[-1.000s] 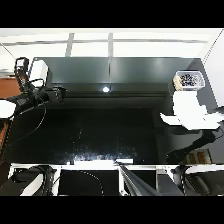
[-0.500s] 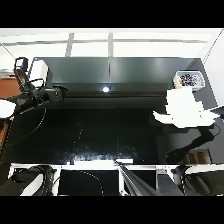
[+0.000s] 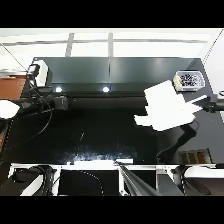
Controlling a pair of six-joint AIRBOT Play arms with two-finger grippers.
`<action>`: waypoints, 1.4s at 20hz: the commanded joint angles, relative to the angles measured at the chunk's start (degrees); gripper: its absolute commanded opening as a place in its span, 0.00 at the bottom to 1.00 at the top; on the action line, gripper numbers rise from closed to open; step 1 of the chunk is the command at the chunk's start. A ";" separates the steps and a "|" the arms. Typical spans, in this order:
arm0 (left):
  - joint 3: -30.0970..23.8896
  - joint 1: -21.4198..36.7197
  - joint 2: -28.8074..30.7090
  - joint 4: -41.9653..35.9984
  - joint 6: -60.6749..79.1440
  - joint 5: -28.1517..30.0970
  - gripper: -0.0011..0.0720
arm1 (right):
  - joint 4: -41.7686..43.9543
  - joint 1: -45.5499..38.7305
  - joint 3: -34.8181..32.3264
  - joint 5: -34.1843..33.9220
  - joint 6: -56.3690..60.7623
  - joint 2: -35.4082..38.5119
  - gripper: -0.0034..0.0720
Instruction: Fold the box and place the chain.
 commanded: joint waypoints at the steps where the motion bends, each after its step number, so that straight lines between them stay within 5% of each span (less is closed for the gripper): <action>1: -0.11 -5.70 -0.96 -0.92 -0.81 0.68 0.89 | 6.93 10.73 -8.17 -7.48 -3.26 10.14 0.10; 5: -0.11 -11.52 -5.01 -9.09 -1.55 6.14 0.89 | 7.19 23.19 -17.68 -14.49 -4.46 24.55 0.10; 11: -0.11 -14.12 -14.12 -19.98 -3.52 6.73 0.89 | 10.78 31.78 -32.98 -22.84 -3.82 43.10 0.10; 16: -0.11 -14.51 -22.01 -22.29 -2.16 1.97 0.89 | 10.97 34.62 -37.13 -24.74 -2.60 43.98 0.11; 28: -2.82 -14.53 -34.03 -52.04 29.59 -7.30 0.89 | 10.86 35.15 -37.38 -26.18 -2.58 43.98 0.10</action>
